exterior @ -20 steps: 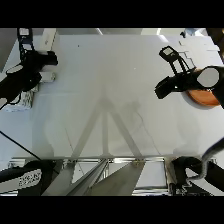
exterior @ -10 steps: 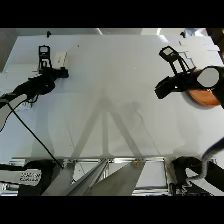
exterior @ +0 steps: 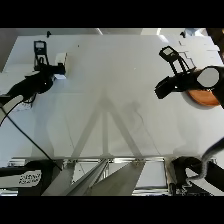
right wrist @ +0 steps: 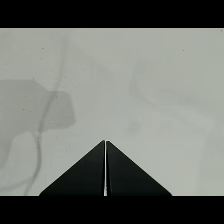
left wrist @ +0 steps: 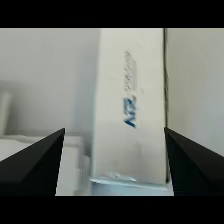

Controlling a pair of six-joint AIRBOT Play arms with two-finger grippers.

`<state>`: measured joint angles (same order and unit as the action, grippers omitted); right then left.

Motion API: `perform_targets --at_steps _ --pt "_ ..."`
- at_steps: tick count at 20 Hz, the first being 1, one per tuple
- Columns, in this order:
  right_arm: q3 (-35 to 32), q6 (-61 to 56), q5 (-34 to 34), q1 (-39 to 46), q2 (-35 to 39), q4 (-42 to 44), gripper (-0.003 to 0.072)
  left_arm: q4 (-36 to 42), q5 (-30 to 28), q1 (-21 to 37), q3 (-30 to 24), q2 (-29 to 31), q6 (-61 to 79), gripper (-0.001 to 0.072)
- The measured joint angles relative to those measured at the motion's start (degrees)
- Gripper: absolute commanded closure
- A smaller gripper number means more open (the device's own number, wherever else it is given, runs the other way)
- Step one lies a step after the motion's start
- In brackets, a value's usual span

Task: Fold the box and place the chain.

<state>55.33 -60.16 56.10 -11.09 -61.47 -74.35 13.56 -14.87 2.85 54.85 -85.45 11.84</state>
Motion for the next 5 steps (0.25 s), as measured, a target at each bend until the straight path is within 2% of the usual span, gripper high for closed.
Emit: perform_targets --at_steps 5 --pt "0.0 0.0 0.0 0.0 0.0 0.0 0.0672 1.3 -5.3 -1.6 0.0 12.7 1.4 0.0011"
